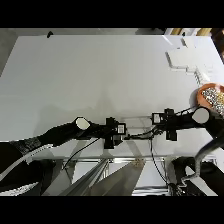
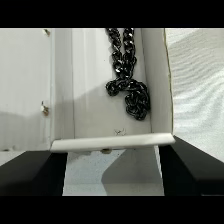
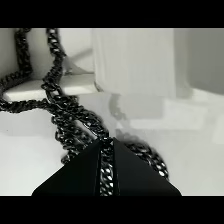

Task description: Fold the box and place the chain.

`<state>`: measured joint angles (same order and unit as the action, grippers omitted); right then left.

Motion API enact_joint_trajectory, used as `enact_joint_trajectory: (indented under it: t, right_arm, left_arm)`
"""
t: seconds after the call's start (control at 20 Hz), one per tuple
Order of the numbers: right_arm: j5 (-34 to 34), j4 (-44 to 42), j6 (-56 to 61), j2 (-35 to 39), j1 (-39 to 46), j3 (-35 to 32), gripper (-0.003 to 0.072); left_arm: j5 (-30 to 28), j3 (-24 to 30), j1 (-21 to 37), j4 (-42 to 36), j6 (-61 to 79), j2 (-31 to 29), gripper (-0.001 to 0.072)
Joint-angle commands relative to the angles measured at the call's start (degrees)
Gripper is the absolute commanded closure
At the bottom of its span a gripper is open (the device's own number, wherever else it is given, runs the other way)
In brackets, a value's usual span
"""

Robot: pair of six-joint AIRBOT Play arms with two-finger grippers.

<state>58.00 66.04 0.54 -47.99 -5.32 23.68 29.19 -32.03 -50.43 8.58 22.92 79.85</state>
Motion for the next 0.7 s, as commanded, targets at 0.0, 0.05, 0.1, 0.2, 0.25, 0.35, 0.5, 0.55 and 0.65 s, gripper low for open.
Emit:
enact_joint_trajectory:
  t: [0.0,0.05,0.1,0.2,0.25,0.35,0.5,0.55,0.65]
  right_arm:
    - [0.9,-0.5,9.3,9.8,0.0,0.0,0.0666]
    - [1.6,-3.5,11.1,12.7,0.0,0.0,0.0666]
    - [2.1,-8.7,12.7,15.1,0.0,0.0,0.0666]
    - [3.8,-22.7,13.1,17.8,0.0,0.0,0.0665]
    - [4.2,-28.9,13.1,18.5,0.0,0.0,0.0665]
    - [5.6,-36.8,13.1,18.7,0.0,0.0,0.0665]
    - [10.7,-38.5,12.5,18.7,-2.1,0.0,0.0665]
    - [12.0,-37.6,12.5,18.7,-3.7,0.0,0.0665]
    - [12.3,-35.1,12.5,18.7,-7.1,0.0,0.0665]
  left_arm:
    - [0.0,0.0,0.0,0.0,0.0,0.0,0.0503]
    - [0.0,0.0,0.0,0.0,0.0,0.0,0.0503]
    - [0.0,0.0,0.0,0.0,0.0,0.0,0.0503]
    - [0.0,0.0,0.0,0.0,0.0,0.0,0.0503]
    - [0.0,0.0,0.0,0.0,0.0,0.0,0.0503]
    - [0.0,0.0,0.0,0.0,0.0,0.0,0.0503]
    - [0.0,0.0,0.0,0.0,0.0,0.0,0.0503]
    - [0.0,0.0,0.0,0.0,0.0,0.0,0.0503]
    - [0.0,0.0,0.0,0.0,0.0,0.0,0.0503]
